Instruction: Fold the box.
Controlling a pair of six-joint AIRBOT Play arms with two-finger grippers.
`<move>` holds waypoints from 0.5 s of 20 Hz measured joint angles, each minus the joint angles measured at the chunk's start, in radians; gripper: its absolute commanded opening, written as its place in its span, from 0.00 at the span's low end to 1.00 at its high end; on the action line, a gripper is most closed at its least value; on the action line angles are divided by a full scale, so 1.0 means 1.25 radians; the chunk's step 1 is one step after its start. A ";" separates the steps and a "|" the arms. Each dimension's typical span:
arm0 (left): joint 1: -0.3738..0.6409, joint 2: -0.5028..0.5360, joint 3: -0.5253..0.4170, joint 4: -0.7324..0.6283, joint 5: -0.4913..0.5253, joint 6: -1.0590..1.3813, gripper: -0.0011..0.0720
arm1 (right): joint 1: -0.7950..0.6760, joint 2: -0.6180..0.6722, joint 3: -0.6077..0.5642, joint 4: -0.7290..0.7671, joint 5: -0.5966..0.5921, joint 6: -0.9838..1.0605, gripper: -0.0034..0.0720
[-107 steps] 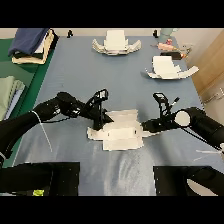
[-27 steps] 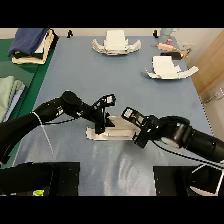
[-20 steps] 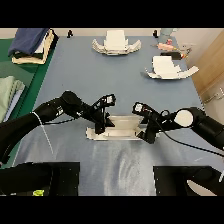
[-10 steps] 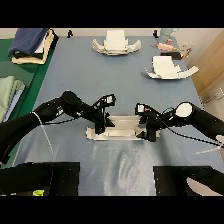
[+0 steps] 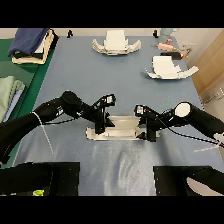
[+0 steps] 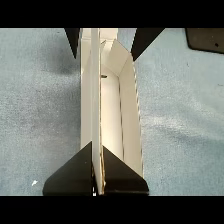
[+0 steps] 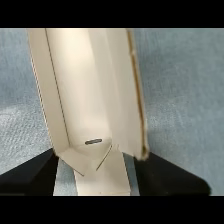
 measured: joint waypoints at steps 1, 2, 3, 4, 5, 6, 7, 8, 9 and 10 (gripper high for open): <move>0.000 0.000 0.000 0.000 0.000 0.000 0.04 | 0.000 -0.004 0.000 0.007 0.000 -0.003 0.98; 0.000 0.000 0.000 0.000 0.000 0.000 0.04 | 0.000 -0.007 0.000 0.013 0.000 -0.006 0.98; 0.000 0.000 0.000 0.000 0.000 0.000 0.04 | 0.000 -0.009 0.000 0.019 0.000 -0.008 0.98; 0.000 0.000 0.000 0.000 0.000 0.000 0.04 | 0.000 -0.011 0.000 0.023 0.000 -0.009 0.99; 0.000 0.000 0.000 0.000 0.000 0.000 0.04 | 0.000 -0.013 0.000 0.027 -0.001 -0.012 0.98; 0.001 0.000 0.000 0.000 0.000 0.000 0.04 | 0.000 -0.014 0.000 0.031 -0.002 -0.012 0.98; 0.001 0.000 0.000 0.000 0.000 0.000 0.04 | 0.000 -0.015 0.000 0.036 -0.004 -0.013 0.98; 0.001 0.000 0.000 0.000 0.000 0.000 0.04 | 0.001 -0.015 0.000 0.037 -0.004 -0.013 0.98; 0.001 0.000 0.000 0.000 0.000 0.000 0.04 | 0.001 -0.015 0.000 0.038 -0.005 -0.014 0.98; 0.001 0.000 0.000 0.000 0.000 0.000 0.04 | 0.002 -0.016 0.000 0.038 -0.005 -0.014 0.98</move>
